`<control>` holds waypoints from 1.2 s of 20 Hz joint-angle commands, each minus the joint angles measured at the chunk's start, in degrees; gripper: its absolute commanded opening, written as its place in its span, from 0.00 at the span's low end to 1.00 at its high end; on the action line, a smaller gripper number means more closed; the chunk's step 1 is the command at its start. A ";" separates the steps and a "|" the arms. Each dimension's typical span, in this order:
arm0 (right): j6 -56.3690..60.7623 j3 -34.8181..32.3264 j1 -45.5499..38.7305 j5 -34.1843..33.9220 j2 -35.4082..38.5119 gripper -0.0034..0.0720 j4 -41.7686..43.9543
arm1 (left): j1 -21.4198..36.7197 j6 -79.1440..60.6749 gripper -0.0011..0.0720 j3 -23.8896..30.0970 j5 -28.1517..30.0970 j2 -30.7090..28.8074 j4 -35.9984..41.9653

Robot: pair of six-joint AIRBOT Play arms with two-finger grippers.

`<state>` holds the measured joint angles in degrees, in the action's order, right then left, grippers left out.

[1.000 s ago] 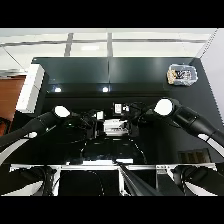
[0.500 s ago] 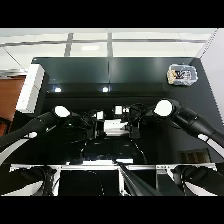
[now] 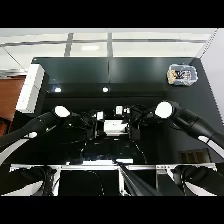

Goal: Fold the box and place the chain.

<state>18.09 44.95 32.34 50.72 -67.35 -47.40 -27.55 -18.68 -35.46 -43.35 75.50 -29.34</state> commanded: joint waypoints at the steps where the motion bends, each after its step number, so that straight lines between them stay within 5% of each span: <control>1: 16.98 0.81 -0.66 -0.26 2.89 0.54 1.03 | -0.02 0.00 0.57 -0.02 0.07 0.02 0.00; 3: 30.93 0.66 -1.03 1.84 3.21 0.50 3.56 | -0.02 0.00 0.57 -0.02 0.07 0.02 0.00; 4: 36.59 0.20 -0.83 2.01 2.95 0.22 4.35 | -0.02 0.02 0.57 -0.02 0.07 0.02 0.00; 5: 41.11 -0.39 -0.63 1.51 2.40 0.07 4.44 | -0.02 0.02 0.57 -0.02 0.07 0.02 0.00; 15: 49.11 -2.56 -0.57 -4.17 -5.27 0.07 4.28 | -0.02 0.02 0.57 -0.02 0.07 0.02 0.00; 24: 44.87 3.28 -13.29 7.37 10.95 0.07 1.36 | 0.02 0.02 0.57 -0.02 -0.15 0.00 0.04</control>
<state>63.90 46.89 24.18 54.19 -62.06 -44.27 -27.57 -18.74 -35.46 -43.24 75.53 -29.32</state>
